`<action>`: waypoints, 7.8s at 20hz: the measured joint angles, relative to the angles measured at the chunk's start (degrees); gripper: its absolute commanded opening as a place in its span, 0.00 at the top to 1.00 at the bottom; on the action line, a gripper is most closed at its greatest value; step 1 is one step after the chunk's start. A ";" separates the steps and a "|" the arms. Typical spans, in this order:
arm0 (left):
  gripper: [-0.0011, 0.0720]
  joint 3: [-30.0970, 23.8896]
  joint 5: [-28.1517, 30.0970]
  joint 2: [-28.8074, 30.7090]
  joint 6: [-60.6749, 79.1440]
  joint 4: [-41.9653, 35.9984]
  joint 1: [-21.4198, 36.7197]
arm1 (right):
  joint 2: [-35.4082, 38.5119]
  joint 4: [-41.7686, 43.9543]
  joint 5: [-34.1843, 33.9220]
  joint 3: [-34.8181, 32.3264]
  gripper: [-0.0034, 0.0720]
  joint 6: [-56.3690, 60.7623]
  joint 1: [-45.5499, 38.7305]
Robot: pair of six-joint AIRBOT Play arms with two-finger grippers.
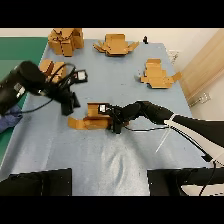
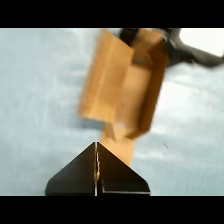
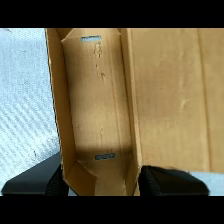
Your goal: Fold the box.
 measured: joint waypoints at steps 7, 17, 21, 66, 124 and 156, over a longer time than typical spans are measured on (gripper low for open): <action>0.07 -13.75 12.63 -1.33 7.67 -0.09 -2.32 | 0.00 0.17 -0.02 0.00 0.44 0.00 0.09; 0.38 -15.30 17.64 -4.81 9.49 -1.25 -6.62 | 0.00 0.52 -0.15 0.00 0.46 0.00 0.09; 0.73 -15.30 18.64 -4.94 9.70 -2.51 -7.26 | 0.00 0.57 -0.15 0.00 0.46 0.00 0.09; 0.97 -16.74 12.85 15.02 -3.69 -7.58 3.67 | 0.00 0.61 -0.15 0.02 0.47 0.02 0.11; 0.36 -6.49 13.66 -11.65 -99.51 21.86 -23.39 | -0.02 0.63 0.85 -0.02 0.47 0.02 0.20; 0.79 4.22 3.34 -16.76 -103.30 24.55 -24.44 | -0.04 0.63 0.42 -0.04 0.47 0.02 0.07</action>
